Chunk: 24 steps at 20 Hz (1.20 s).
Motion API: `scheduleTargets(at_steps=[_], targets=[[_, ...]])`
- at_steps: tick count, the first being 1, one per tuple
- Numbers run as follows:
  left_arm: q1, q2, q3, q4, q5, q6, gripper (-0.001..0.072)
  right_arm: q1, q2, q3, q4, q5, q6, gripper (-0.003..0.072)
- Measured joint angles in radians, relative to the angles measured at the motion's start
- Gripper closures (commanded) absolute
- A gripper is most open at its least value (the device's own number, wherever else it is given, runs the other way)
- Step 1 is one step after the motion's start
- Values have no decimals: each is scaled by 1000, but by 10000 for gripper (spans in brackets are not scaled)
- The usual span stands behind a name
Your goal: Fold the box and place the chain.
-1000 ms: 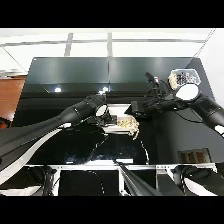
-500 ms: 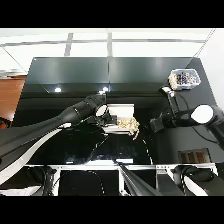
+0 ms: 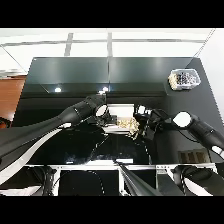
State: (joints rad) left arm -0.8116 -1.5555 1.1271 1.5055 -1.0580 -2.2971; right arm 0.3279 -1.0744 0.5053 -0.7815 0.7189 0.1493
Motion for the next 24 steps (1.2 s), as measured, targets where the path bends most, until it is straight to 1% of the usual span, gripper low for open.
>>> scheduleTargets(at_steps=[2,4,9,10,11,12,13,14,18,20,24], targets=[[0,0,0,0,0,0,678,0,-41,4,46,-3,-106,-34],[0,0,0,0,0,0,678,0,-65,5,76,-14,-168,-34],[0,0,0,0,1,0,678,0,-102,9,109,-53,-228,-34],[0,0,0,0,1,0,678,0,-108,9,113,-57,-230,76],[0,0,0,0,1,0,678,-1,-113,9,113,-60,-236,266],[0,0,0,0,1,0,678,-3,-115,9,113,-60,-237,281],[0,0,0,0,1,0,678,-7,-117,10,116,-61,-237,547],[0,0,0,0,1,0,678,-14,-119,10,115,-57,-239,679],[0,0,0,0,1,-1,678,-49,-117,22,95,-3,-212,680],[0,0,0,0,1,0,678,-59,-95,29,87,6,-170,680],[0,0,0,0,1,0,678,-67,-2,58,23,19,30,680]])
